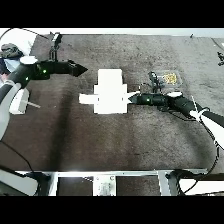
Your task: Fold the box and place the chain.
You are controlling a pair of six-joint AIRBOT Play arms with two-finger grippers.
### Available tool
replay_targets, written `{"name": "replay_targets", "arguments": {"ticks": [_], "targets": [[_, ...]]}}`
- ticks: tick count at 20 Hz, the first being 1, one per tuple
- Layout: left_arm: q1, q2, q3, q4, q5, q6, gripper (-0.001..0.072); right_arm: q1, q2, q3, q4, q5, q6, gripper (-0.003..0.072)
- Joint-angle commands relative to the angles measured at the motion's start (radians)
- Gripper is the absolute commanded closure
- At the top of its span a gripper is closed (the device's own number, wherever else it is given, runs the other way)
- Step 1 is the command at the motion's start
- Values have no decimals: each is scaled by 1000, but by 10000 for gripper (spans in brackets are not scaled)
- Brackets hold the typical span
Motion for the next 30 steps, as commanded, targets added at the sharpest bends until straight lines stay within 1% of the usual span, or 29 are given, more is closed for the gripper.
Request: {"name": "replay_targets", "arguments": {"ticks": [1,3,5,7,10,13,15,21,25,27,29,30], "targets": [[-23,-170,237,158,-119,-221,217,1,0,0,0,-1,-5,676],[-59,-243,335,225,-135,-271,217,1,0,0,0,-3,-12,676],[-80,-298,397,256,-132,-318,217,1,0,0,0,-3,-12,676],[-83,-356,449,252,-146,-365,217,1,0,0,0,-3,-12,676],[-83,-431,513,232,-238,-377,217,1,0,0,0,-2,-12,676],[-83,-475,513,163,-290,-374,217,1,0,0,0,-2,-12,676],[-83,-497,513,98,-346,-371,218,1,0,0,0,1,-12,676],[-96,-525,513,34,-465,-364,220,1,0,0,0,0,-12,676],[-127,-530,513,45,-464,-338,222,1,0,0,-4,1,-12,675],[-124,-530,513,46,-464,-339,302,1,0,0,-4,1,-12,676],[-121,-529,513,56,-468,-340,304,1,0,0,-4,0,-12,675],[-122,-529,513,66,-468,-346,397,1,0,0,-4,0,-12,675]]}}
